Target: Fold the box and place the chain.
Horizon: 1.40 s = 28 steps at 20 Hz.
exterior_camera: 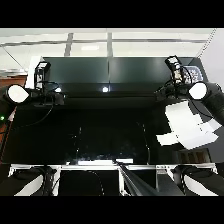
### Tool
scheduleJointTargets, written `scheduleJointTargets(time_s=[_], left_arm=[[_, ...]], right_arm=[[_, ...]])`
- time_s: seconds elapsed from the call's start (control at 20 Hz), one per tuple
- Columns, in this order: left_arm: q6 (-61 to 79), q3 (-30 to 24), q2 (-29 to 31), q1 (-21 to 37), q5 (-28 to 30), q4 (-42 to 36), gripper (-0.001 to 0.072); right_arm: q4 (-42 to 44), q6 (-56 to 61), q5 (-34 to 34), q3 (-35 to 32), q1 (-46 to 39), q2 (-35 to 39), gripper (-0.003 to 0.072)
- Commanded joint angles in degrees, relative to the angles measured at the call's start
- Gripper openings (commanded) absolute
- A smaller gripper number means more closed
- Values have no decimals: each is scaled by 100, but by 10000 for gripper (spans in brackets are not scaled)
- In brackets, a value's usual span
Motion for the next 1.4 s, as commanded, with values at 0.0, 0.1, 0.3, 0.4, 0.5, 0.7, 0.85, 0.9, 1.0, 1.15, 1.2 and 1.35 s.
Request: scheduleJointTargets(time_s=[0.0, 0.1, 0.3, 0.4, 0.5, 0.7, 0.85, 0.9, 1.0, 1.15, 1.2, 1.35], left_arm=[[0, -2, 2, 0, 2, 0, 25], [0, -2, 2, 0, 2, 0, 25], [0, -2, 2, 0, 2, 0, 25], [0, -2, 2, 0, 2, 0, 25], [0, -2, 2, 0, 2, 0, 25], [0, -2, 2, 0, 4, 0, 26], [0, -2, 2, 0, 232, -2, 25], [0, -2, 2, 0, 313, -2, 25], [-2, -2, -11, 0, 588, -164, 58], [4, 2, -15, 2, 761, -52, 702], [4, 7, -15, 7, 743, 31, 701], [-20, 4, -15, 4, 472, 2, 700]], right_arm=[[0, 0, 2, 0, 2, -2, 17], [0, 0, 2, 0, 2, -2, 18], [0, 0, 2, 0, 2, -2, 17], [0, 0, 2, 0, 2, -2, 17], [0, 0, 2, 0, 2, -2, 17], [750, 2, -387, 0, 2, -2, 18], [1261, 2, -496, 0, 4, -4, 17], [1353, 2, -734, 0, 13, -4, 18], [1360, 142, -1198, 2, 13, -2, 445], [1075, 271, -1060, 76, -138, -2, 713], [621, 748, -730, 192, -382, -2, 713], [-1515, 2223, 496, 540, -1574, -4, 707]])
